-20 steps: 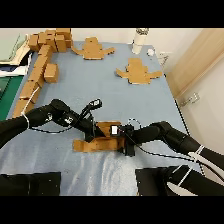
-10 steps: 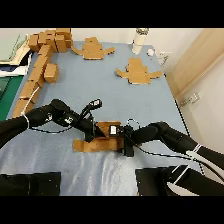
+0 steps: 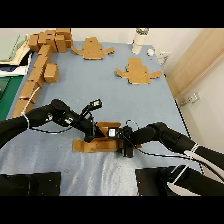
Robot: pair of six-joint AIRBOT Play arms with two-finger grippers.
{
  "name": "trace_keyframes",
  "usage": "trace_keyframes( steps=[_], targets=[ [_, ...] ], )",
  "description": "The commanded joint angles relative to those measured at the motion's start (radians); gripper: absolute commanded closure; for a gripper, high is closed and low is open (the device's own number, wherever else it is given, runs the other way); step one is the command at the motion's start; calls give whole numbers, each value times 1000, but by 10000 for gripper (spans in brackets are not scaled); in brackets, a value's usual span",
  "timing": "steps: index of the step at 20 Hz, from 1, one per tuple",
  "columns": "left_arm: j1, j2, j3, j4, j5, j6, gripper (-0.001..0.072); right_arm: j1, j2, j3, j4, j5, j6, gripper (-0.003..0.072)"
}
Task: Fold the box.
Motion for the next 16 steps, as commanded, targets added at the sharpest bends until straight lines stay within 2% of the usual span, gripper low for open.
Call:
trace_keyframes(
  steps=[1, 16],
  targets=[
    [0, 0, 0, 0, 1, 0, 694, 1, -1, 0, -7, 3, 0, 187],
    [0, 0, 0, -9, 2, 0, 694, 1, -1, 0, -13, 3, 0, 187]
  ],
)
